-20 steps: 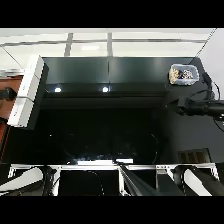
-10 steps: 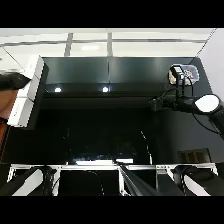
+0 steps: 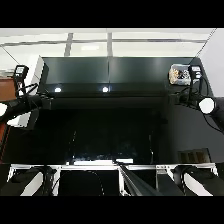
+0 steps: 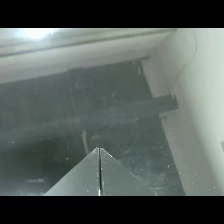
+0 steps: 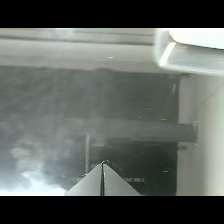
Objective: Fold the box and place the chain.
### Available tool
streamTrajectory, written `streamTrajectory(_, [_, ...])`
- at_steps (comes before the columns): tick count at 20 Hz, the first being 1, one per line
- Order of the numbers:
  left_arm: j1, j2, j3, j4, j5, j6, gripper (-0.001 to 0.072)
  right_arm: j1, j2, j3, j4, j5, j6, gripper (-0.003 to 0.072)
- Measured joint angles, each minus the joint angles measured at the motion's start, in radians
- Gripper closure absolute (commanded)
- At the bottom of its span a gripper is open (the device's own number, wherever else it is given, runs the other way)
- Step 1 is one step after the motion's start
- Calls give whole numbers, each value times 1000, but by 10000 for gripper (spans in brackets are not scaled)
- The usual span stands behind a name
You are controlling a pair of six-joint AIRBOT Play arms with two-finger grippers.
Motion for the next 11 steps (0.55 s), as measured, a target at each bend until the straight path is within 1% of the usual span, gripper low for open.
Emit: streamTrajectory(11, [-10,4,-13,4,11,5,684,-19,-2,0,-30,-11,21,669])
